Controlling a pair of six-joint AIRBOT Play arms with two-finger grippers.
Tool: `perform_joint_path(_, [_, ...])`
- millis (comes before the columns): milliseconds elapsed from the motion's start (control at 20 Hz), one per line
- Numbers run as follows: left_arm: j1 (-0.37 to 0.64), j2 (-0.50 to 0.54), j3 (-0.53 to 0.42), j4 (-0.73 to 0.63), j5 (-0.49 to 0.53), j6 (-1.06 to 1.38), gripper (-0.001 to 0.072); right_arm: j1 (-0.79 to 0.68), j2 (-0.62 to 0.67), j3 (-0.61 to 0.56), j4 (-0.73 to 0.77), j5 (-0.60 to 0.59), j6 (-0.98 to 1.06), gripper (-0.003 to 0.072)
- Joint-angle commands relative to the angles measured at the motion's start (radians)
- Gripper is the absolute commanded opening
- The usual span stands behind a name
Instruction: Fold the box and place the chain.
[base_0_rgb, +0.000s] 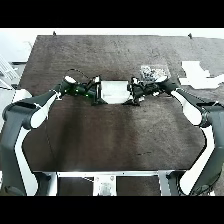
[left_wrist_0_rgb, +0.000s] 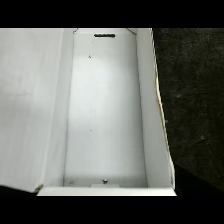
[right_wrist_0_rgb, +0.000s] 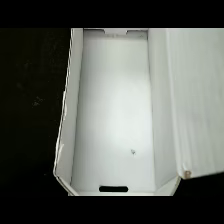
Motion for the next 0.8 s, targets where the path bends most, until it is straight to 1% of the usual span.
perform_joint_path(0, [0.001, -0.001, 0.001, 0.001, -0.002, -0.001, 0.0360, -0.005, 0.035, 0.001, -0.096, 0.005, 0.095, 0.0656])
perform_joint_path(400, [0.001, -0.001, 0.001, 0.001, -0.001, -0.001, 0.0360, -0.050, 0.145, 0.001, -0.161, 0.010, 0.220, 0.0656])
perform_joint_path(550, [0.001, -0.001, 0.001, 0.001, -0.001, -0.001, 0.0360, -0.071, 0.200, 0.001, -0.172, 0.073, 0.244, 0.0656])
perform_joint_path(650, [0.001, -0.001, 0.001, 0.001, -0.002, -0.001, 0.0360, -0.068, 0.228, 0.001, -0.153, 0.117, 0.286, 0.0651])
perform_joint_path(700, [0.001, -0.001, 0.001, 0.001, -0.003, -0.001, 0.0360, -0.062, 0.237, 0.001, -0.134, 0.137, 0.293, 0.0559])
perform_joint_path(750, [0.001, -0.001, 0.001, 0.001, -0.004, -0.001, 0.0360, -0.056, 0.239, 0.001, -0.110, 0.150, 0.293, 0.0275])
